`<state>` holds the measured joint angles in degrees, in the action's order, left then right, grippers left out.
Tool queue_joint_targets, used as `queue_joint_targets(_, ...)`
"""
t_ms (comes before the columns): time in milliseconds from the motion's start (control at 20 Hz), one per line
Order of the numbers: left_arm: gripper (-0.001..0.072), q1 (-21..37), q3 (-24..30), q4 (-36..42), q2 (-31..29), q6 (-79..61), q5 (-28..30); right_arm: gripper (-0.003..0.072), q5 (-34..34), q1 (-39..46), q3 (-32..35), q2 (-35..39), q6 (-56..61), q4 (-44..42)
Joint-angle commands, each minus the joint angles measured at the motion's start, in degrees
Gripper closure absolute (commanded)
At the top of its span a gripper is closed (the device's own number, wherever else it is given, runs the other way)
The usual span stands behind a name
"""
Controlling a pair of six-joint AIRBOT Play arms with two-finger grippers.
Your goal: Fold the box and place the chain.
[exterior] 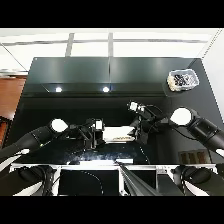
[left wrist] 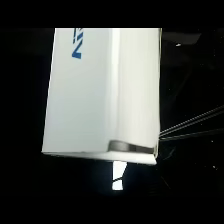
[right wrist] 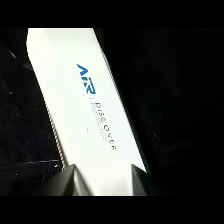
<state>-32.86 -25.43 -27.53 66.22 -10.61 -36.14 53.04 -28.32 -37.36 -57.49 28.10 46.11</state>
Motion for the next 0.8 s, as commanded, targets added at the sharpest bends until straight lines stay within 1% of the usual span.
queue_joint_targets(0, 0.0303, -0.02, -0.04, -0.04, 0.02, -0.09, -0.07, 0.0378, -0.24, -0.42, 0.00, 0.00, 0.85, 0.70)
queue_joint_targets(300, 0.0303, -0.02, -0.04, -0.02, 0.02, -0.09, -0.07, 0.0378, 1.84, -0.42, 0.00, -0.02, 1.75, 1.09)
queue_joint_targets(750, 0.0303, -0.02, -0.04, -0.04, 0.02, -0.11, -0.07, 0.0378, 2.08, -0.42, 0.02, -0.04, 2.16, 1.57)
